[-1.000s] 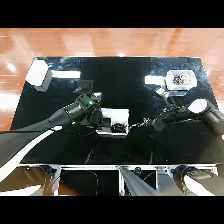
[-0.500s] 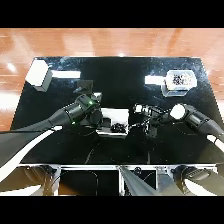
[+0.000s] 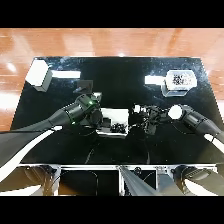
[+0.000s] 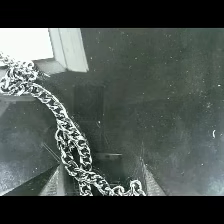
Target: Fold the box and place the chain.
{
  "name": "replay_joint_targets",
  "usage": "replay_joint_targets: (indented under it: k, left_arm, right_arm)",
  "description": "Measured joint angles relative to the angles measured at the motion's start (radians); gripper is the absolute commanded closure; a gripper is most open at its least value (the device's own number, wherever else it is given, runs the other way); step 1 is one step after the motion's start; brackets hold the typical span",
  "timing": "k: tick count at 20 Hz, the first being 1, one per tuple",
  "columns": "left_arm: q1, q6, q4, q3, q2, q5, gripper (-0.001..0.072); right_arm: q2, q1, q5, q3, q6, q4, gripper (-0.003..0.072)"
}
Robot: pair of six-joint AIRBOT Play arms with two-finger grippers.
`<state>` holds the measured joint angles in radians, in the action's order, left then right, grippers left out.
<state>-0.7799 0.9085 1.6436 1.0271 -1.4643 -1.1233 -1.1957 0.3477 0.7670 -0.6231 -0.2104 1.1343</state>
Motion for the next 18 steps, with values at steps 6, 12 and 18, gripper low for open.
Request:
replay_joint_targets:
  k: [6,12,18]
  left_arm:
    - [0.000,0.000,0.000,0.000,0.000,0.001,0.0691]
    - [0.000,0.000,0.000,0.000,0.000,0.004,0.0690]
    - [0.000,0.000,0.000,0.000,0.000,0.005,0.0691]
  right_arm:
    - [-0.009,0.000,0.000,0.000,0.006,0.001,0.0139]
    - [-0.011,0.000,0.016,0.000,0.006,0.000,0.0546]
    - [-0.011,0.000,0.015,0.000,0.003,0.002,0.0620]
